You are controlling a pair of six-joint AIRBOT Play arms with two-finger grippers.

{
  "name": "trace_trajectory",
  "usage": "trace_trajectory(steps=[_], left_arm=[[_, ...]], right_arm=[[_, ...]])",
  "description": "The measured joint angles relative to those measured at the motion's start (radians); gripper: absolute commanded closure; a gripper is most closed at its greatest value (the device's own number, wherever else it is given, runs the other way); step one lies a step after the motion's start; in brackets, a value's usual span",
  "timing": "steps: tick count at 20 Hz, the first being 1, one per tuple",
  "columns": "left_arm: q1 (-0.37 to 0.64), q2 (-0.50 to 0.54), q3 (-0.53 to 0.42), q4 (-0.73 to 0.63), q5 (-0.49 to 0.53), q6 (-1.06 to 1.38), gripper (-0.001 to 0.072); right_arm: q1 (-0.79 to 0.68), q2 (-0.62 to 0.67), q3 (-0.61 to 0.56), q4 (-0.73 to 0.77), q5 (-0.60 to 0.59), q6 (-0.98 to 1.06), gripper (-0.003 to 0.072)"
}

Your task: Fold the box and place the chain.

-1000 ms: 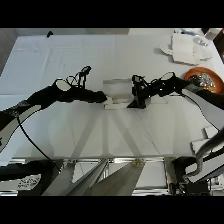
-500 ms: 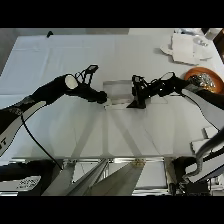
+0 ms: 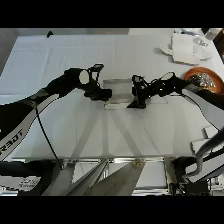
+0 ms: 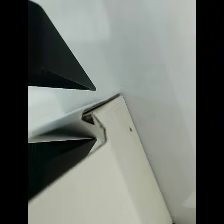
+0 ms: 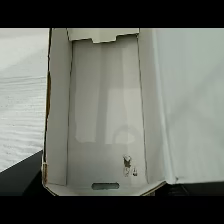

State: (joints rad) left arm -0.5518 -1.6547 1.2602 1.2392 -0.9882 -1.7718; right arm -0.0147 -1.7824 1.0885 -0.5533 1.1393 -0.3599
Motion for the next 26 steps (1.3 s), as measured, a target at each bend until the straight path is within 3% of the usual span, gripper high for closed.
trace_trajectory(steps=[5,6,8,13,17,21,23,24,25,26], left_arm=[[-0.029,-0.056,0.093,0.089,-0.105,-0.148,0.0395],[-0.037,-0.067,0.111,0.098,-0.121,-0.174,0.0436],[-0.05,-0.086,0.147,0.115,-0.143,-0.217,0.0443],[-0.078,-0.127,0.192,0.153,-0.198,-0.312,0.0451],[-0.091,-0.146,0.201,0.169,-0.227,-0.34,0.0675],[-0.096,-0.151,0.203,0.174,-0.237,-0.349,0.0697],[-0.097,-0.152,0.203,0.174,-0.238,-0.349,0.0671],[-0.097,-0.152,0.203,0.174,-0.239,-0.344,0.0572],[-0.097,-0.151,0.202,0.171,-0.242,-0.34,0.0404],[-0.097,-0.146,0.202,0.171,-0.251,-0.341,0.0348]], right_arm=[[0.0,0.0,0.0,0.0,0.001,0.0,0.015],[0.0,0.0,0.0,0.0,0.001,0.0,0.015],[0.0,0.0,0.0,0.0,0.001,0.0,0.015],[0.0,0.0,0.0,0.0,0.001,0.0,0.015],[0.0,0.0,0.0,0.001,0.002,0.0,0.015],[0.0,0.0,0.0,0.003,0.007,0.001,0.015],[0.0,0.0,0.0,0.002,0.005,0.0,0.015],[0.0,0.0,0.0,0.002,0.003,-0.001,0.015],[0.0,0.0,0.0,-0.001,-0.007,-0.004,0.015],[0.0,0.0,0.0,-0.004,-0.008,-0.003,0.015]])
